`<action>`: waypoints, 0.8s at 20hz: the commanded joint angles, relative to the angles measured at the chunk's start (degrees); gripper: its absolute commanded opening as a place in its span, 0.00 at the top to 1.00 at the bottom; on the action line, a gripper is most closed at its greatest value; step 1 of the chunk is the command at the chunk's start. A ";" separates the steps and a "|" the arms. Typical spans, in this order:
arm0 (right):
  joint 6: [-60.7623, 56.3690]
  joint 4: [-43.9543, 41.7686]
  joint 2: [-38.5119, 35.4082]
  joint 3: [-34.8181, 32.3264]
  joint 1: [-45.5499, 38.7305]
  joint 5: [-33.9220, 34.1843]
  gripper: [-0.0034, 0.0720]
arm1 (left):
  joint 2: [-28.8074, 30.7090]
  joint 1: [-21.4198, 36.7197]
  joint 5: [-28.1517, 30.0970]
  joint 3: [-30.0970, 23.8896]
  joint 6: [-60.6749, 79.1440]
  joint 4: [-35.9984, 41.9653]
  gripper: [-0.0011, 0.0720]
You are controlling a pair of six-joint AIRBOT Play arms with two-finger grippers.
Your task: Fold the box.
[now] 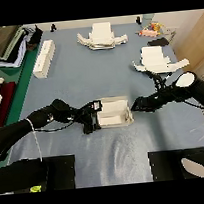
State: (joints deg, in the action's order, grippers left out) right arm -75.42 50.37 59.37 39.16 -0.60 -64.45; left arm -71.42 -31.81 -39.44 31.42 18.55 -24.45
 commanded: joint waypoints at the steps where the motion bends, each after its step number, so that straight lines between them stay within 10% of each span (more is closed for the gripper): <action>1: -0.04 0.76 -0.04 0.17 3.06 2.45 0.37 | -0.02 0.02 0.02 0.04 0.02 0.00 0.35; 16: -29.83 29.09 4.20 4.70 25.40 8.44 0.38 | -0.02 0.00 0.02 0.04 0.02 0.00 0.35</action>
State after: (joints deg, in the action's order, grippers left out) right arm -95.68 70.81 62.24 41.43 20.05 -56.64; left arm -71.42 -31.81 -39.46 31.42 18.52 -24.43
